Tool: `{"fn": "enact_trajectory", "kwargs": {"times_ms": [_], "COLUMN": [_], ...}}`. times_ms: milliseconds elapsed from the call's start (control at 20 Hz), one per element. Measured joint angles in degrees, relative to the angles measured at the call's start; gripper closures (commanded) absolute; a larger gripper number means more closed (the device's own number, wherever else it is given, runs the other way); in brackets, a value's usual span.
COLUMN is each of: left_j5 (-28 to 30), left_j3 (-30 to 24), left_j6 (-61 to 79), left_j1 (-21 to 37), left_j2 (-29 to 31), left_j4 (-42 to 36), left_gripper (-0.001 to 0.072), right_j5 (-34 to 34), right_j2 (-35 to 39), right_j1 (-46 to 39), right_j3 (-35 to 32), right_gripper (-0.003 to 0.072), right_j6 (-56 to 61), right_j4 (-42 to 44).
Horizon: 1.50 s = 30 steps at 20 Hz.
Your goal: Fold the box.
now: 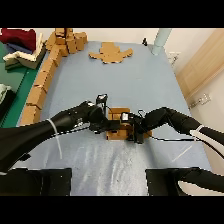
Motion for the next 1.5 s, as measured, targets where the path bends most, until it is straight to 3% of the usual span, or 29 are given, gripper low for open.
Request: {"fn": "enact_trajectory", "kwargs": {"times_ms": [400,850,900,950,1000,1500], "left_j5": [-11.8,-14.5,-14.5,-14.5,-14.5,-14.7], "left_j3": [9.7,11.1,11.1,11.1,11.1,11.1], "left_j6": [-8.2,-9.1,-9.2,-9.3,-9.4,-9.7], "left_j1": [-3.7,-5.1,-5.2,-5.3,-5.4,-5.6], "left_j2": [-8.3,-11.3,-11.5,-11.6,-11.6,-11.8], "left_j4": [11.8,13.5,13.5,13.5,13.5,12.6], "left_gripper": [0.0185,0.0188,0.0308,0.0575,0.0696,0.0694], "right_j5": [0.0,0.0,0.0,0.0,0.0,-0.1], "right_j2": [0.0,0.0,0.0,0.0,0.0,0.0], "right_j1": [0.0,0.0,0.0,0.0,0.0,0.0], "right_j3": [0.0,0.0,0.0,0.0,0.0,0.0], "right_gripper": [0.0094,0.0094,0.0094,0.0094,0.0094,0.0093], "right_j6": [0.0,0.0,0.0,0.0,0.0,0.0], "right_j4": [0.0,0.0,0.0,0.0,0.0,0.0]}}
